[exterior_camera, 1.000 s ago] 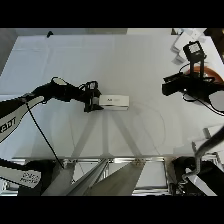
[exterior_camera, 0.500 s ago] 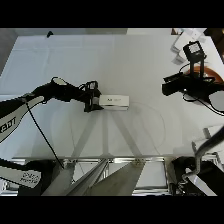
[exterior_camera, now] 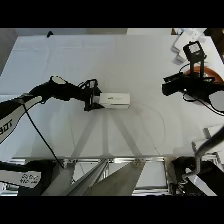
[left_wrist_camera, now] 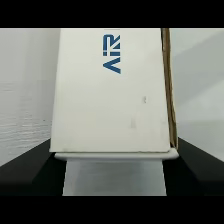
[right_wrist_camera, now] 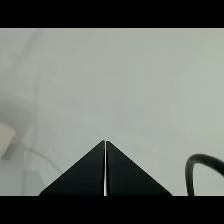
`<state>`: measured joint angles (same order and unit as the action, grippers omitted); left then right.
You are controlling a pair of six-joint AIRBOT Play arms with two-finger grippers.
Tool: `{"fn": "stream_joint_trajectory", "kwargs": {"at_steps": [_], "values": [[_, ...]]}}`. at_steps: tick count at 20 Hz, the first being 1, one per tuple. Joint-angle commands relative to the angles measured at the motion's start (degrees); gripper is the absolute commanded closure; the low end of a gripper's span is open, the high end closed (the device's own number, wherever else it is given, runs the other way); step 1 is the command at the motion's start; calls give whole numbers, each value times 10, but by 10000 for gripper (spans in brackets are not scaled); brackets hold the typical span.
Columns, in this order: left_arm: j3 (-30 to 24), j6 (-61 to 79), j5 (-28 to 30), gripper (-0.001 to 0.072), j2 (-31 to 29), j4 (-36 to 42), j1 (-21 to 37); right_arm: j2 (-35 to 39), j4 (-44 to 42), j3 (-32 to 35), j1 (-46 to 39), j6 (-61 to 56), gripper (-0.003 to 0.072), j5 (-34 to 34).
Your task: Fold the box and place the chain.
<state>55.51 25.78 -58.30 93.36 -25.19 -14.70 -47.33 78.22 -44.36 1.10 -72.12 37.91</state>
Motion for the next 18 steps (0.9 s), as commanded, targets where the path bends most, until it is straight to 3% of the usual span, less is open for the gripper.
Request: {"fn": "stream_joint_trajectory", "kwargs": {"at_steps": [1,3,7,12,15,18], "values": [[0,-77,42,700,-53,1,0,0,0,0,0,0,676,0],[0,-109,86,697,-93,1,1,0,0,0,0,0,676,0],[0,-206,229,699,-182,1,6,0,0,0,0,0,676,0],[0,-327,379,697,-248,1,67,0,0,0,0,0,676,0],[0,-415,411,701,-259,-7,124,0,0,0,0,0,676,0],[0,-522,420,702,-257,-84,176,0,0,0,0,0,676,0]]}}
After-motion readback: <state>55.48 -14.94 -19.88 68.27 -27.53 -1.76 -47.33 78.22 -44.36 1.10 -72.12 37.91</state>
